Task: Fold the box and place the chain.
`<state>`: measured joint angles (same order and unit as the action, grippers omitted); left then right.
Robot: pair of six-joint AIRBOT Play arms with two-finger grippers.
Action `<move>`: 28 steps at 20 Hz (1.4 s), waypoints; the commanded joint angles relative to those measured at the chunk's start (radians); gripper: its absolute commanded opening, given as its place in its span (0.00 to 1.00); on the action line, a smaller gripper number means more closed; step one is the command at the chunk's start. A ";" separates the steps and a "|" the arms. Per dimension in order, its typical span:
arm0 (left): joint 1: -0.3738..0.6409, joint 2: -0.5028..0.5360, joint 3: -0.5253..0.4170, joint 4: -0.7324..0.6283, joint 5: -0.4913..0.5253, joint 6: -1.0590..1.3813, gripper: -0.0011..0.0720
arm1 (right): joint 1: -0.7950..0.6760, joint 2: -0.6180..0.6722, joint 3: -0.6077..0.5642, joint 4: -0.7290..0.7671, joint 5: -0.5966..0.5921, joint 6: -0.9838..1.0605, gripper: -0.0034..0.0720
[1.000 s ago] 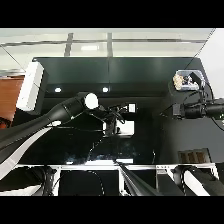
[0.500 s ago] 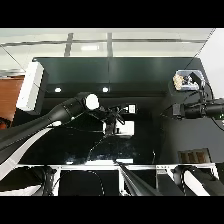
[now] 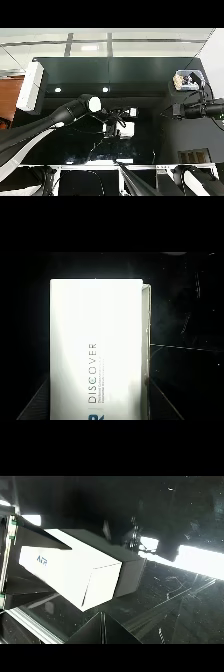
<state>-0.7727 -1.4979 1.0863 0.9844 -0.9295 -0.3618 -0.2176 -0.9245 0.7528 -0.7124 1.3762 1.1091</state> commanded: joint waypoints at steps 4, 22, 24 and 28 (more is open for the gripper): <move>-0.049 -0.019 -0.001 0.130 0.174 -0.119 0.98 | 0.000 0.000 0.001 0.001 0.000 0.002 0.06; 0.366 0.252 -0.032 0.483 -0.261 -0.846 0.41 | 0.000 0.000 0.001 0.000 0.000 -0.004 0.06; 0.553 0.307 -0.068 0.485 -0.323 -0.961 0.41 | 0.000 0.000 0.001 0.000 0.000 -0.007 0.06; 0.936 0.412 -0.205 0.499 -0.303 -1.001 0.41 | 0.000 0.000 0.001 0.000 0.000 -0.022 0.06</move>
<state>-0.0891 -1.1561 0.9596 1.4578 -1.1984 -1.2705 -0.2176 -0.9245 0.7528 -0.7124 1.3758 1.1000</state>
